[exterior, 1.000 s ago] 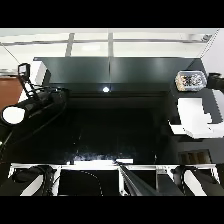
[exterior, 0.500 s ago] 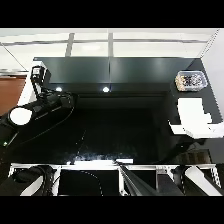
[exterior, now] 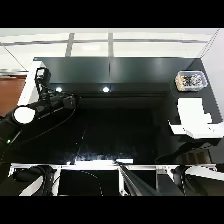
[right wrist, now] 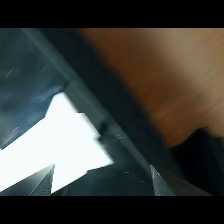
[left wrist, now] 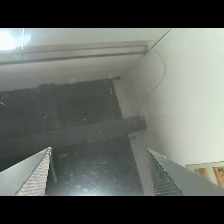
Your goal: Fold the box and place the chain.
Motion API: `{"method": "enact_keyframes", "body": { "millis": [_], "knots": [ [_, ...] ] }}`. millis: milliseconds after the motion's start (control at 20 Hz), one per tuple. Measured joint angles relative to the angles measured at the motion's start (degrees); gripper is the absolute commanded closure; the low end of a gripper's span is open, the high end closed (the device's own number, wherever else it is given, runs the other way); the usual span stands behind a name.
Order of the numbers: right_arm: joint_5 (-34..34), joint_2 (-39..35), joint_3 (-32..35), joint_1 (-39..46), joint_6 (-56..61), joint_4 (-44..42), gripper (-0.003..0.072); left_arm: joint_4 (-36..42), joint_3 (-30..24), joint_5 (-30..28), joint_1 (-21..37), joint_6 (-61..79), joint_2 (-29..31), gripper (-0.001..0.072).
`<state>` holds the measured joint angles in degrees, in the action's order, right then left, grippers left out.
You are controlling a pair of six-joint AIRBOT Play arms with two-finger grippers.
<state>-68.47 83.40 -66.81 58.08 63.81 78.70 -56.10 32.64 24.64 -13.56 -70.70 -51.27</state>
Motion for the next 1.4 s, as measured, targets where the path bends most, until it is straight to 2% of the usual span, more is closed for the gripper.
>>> {"method": "enact_keyframes", "body": {
  "millis": [50, 100, 150, 350, 400, 450, 500, 650, 700, 850, 1050, 1250, 1400],
  "knots": [
    [-1.99, 2.14, -1.79, 0.00, -2.08, -1.84, -0.0005, 0.00, -0.02, 0.00, 0.00, 0.00, -0.11, -0.0001],
    [-3.52, 3.98, -3.21, -0.02, -3.74, -3.43, 0.0084, 0.00, 0.00, -0.02, 0.00, 0.00, -0.22, -0.0001],
    [-4.83, 5.73, -4.52, -0.17, -4.98, -4.81, 0.0126, -0.02, 0.00, -0.02, 0.00, 0.00, -0.26, -0.0001],
    [-8.04, 11.06, -8.33, -1.68, -8.39, -7.87, 0.0127, -0.04, 0.00, -0.09, 0.00, 0.00, -0.39, -0.0001],
    [-8.63, 11.76, -8.85, -2.01, -8.85, -7.91, 0.0237, -0.02, 0.00, -0.13, 0.00, 0.00, -0.39, -0.0001],
    [-9.11, 12.28, -9.27, -2.34, -9.29, -7.98, 0.0434, -0.02, -0.02, -0.13, 0.00, 0.00, -0.39, 0.0000],
    [-9.55, 12.66, -9.55, -2.56, -9.46, -7.72, 0.0566, -0.02, 0.00, -0.13, 0.00, 0.00, -0.39, 0.0000],
    [-11.87, 13.25, -10.38, -2.95, -9.90, -6.27, 0.0587, -0.20, -0.02, -0.15, 0.00, 0.00, -0.44, 0.0000],
    [-12.90, 13.29, -10.58, -3.02, -10.03, -6.21, 0.0676, -0.24, 0.00, -0.17, 0.00, 0.00, -0.44, 0.0000],
    [-16.02, 13.29, -10.80, -3.13, -10.08, -7.54, 0.0676, -0.37, -0.02, -0.17, 0.00, 0.00, -0.44, 0.0000],
    [-19.91, 11.67, -9.01, -3.50, -10.38, -16.87, 0.0676, -0.39, -0.02, -0.17, -0.02, 0.00, -0.44, 0.0000],
    [-20.57, 7.10, -1.44, -7.17, -12.83, -26.40, 0.0676, -0.42, -0.02, -0.28, -0.02, 0.00, -0.44, 0.0001],
    [-14.78, 0.76, 7.56, -12.48, -15.47, -33.33, 0.0676, -0.42, 0.00, -0.46, -0.02, 0.00, -0.44, 0.0001]
  ]
}}
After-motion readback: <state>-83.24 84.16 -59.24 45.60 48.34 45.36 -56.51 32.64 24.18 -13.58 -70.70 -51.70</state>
